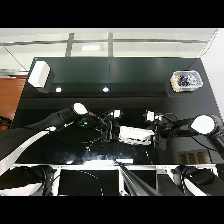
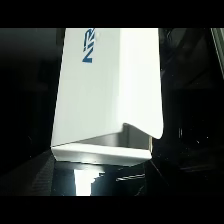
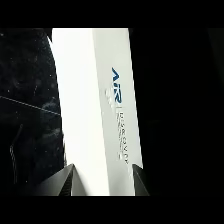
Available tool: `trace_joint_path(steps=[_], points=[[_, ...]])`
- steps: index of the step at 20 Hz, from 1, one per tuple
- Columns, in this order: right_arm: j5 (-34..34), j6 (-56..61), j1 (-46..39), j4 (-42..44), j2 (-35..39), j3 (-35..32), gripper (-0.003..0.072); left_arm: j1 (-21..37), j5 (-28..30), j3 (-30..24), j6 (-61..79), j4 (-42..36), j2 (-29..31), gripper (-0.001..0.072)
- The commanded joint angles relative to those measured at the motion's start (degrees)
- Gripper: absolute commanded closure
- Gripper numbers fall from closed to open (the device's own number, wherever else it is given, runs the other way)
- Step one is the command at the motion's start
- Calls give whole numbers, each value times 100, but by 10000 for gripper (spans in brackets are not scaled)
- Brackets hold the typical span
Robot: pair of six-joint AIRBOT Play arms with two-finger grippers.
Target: Fold the box and place the chain.
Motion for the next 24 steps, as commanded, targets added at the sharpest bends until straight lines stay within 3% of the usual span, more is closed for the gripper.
trace_joint_path(steps=[1, 2, 24], points=[[15, 2, 2, -4, -2, -13, 331, 0, 2, 4, 2, 0, -4, 440], [17, 0, 2, -2, -2, -24, 435, 0, 2, 4, 2, 2, -4, 440], [70, 2, 4, 81, -4, -68, 406, 0, 2, 4, 2, 2, -4, 440]])
